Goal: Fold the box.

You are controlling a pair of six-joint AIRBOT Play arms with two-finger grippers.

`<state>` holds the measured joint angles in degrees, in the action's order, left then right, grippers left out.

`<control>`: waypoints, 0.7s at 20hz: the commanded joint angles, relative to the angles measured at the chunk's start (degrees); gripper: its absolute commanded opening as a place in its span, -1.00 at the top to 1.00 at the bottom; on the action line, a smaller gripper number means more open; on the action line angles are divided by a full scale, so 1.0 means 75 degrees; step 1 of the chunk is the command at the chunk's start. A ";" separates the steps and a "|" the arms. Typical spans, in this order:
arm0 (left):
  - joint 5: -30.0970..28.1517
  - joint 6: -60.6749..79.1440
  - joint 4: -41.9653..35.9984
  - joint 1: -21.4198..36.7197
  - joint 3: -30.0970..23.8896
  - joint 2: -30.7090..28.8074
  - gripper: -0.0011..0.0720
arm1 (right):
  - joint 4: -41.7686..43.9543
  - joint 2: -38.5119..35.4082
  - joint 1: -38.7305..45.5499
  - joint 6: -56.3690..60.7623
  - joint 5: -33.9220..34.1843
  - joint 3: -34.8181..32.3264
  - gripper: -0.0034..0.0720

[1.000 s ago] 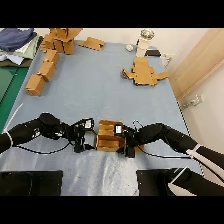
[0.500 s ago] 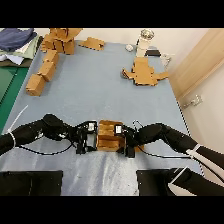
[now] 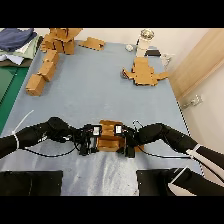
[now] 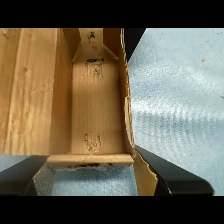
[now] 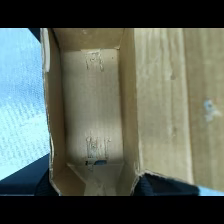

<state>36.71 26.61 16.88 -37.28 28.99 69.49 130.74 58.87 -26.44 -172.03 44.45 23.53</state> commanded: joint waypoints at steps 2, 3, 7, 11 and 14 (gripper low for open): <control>-0.0303 -0.0009 0.0154 -0.0221 0.0015 0.0023 -0.98 | 0.0000 0.0006 0.0003 0.0000 -0.0003 -0.0006 -0.41; -0.0303 -0.0009 0.0157 -0.0221 0.0015 0.0023 -0.98 | 0.0000 0.0006 0.0003 0.0000 -0.0003 -0.0006 -0.41; -0.0341 -0.0009 0.0152 -0.0224 0.0015 0.0023 -0.97 | 0.0000 0.0006 0.0003 0.0000 -0.0003 -0.0006 -0.41; -0.0353 -0.0009 0.0152 -0.0224 0.0015 0.0026 -0.68 | 0.0000 0.0006 0.0003 0.0000 -0.0003 -0.0006 -0.41; -0.0361 -0.0012 0.0146 -0.0224 0.0015 0.0029 -0.68 | 0.0000 0.0006 0.0003 0.0000 -0.0003 -0.0006 -0.41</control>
